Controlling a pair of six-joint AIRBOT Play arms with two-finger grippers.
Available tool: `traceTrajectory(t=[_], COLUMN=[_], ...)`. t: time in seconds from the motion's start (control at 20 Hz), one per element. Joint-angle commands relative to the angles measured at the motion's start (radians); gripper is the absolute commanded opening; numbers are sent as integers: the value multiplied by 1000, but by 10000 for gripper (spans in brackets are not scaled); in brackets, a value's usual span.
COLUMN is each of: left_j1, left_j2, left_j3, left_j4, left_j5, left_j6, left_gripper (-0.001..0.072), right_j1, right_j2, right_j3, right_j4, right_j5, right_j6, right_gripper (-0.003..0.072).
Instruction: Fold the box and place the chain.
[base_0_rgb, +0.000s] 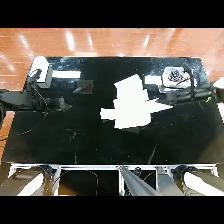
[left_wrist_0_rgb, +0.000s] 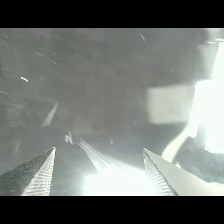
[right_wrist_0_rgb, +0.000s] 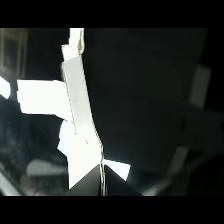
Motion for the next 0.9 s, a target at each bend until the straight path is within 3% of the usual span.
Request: traceTrajectory(t=[0.0, 0.2, 0.35, 0.5, 0.65, 0.85], left_j1=[-58, -123, -115, -114, -110, -113], left_j2=[-1, -3, -50, -165, -279, -462], left_j3=[-32, -119, -126, -111, -95, -37], left_j4=[-100, -197, -222, -256, -441, -625], left_j5=[27, -87, -111, -50, 23, 199], left_j6=[98, 206, 232, 316, 561, 797], left_gripper=[619, 620, 621, 622, 622, 623], right_j1=[167, 332, 422, 457, 454, 455], right_j2=[309, 526, 538, 538, 537, 537], right_j3=[-267, -482, -543, -545, -545, -545], right_j4=[64, 58, 10, -2, -6, -5], right_j5=[-237, -287, -343, -395, -388, -358], right_j6=[19, 93, 181, 246, 290, 322], right_gripper=[34, 35, 35, 34, 35, 35])
